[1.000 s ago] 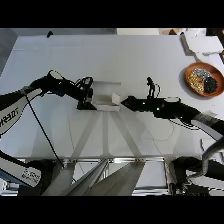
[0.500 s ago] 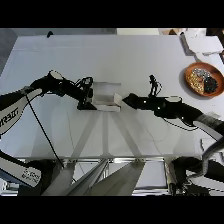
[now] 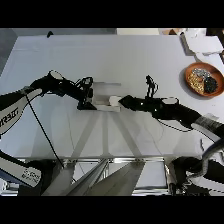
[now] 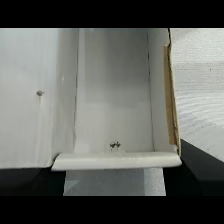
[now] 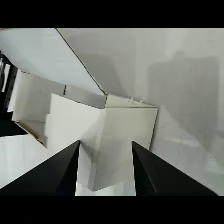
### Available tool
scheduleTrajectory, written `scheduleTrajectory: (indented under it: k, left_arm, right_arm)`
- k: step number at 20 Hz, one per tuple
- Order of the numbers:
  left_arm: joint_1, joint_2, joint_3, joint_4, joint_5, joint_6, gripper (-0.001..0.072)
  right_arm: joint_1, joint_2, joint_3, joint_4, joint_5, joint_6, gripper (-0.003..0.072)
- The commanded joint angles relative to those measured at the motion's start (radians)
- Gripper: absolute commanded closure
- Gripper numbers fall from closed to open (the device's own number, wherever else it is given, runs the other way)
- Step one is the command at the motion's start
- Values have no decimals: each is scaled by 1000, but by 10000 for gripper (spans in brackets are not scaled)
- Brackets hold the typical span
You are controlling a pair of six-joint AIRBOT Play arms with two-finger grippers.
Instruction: Fold the box and place the chain.
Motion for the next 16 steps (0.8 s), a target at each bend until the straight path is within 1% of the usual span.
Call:
scheduleTrajectory:
  k: [1, 3, 6, 9, 11, 14, 16]
  left_arm:
    - [0, 0, 0, 0, 0, 0, 436]
    - [0, 0, 0, 0, 0, 0, 436]
    - [0, 0, 0, 0, 0, 0, 436]
    - [0, 0, 0, 0, 0, 0, 436]
    - [0, 0, 0, 0, 0, 0, 436]
    - [0, 0, 0, 0, 0, 0, 436]
    - [0, 0, 0, 0, 0, 0, 436]
  right_arm:
    - [31, 1, 0, -27, -81, 0, 324]
    - [38, 1, 0, -27, -121, 0, 324]
    - [38, 1, 0, -25, -142, 2, 324]
    - [38, 1, 0, -22, -181, 50, 324]
    - [38, 1, 0, -21, -183, 50, 324]
    - [38, 1, 12, -27, -139, 49, 318]
    - [38, 1, 28, -47, -132, 48, 237]
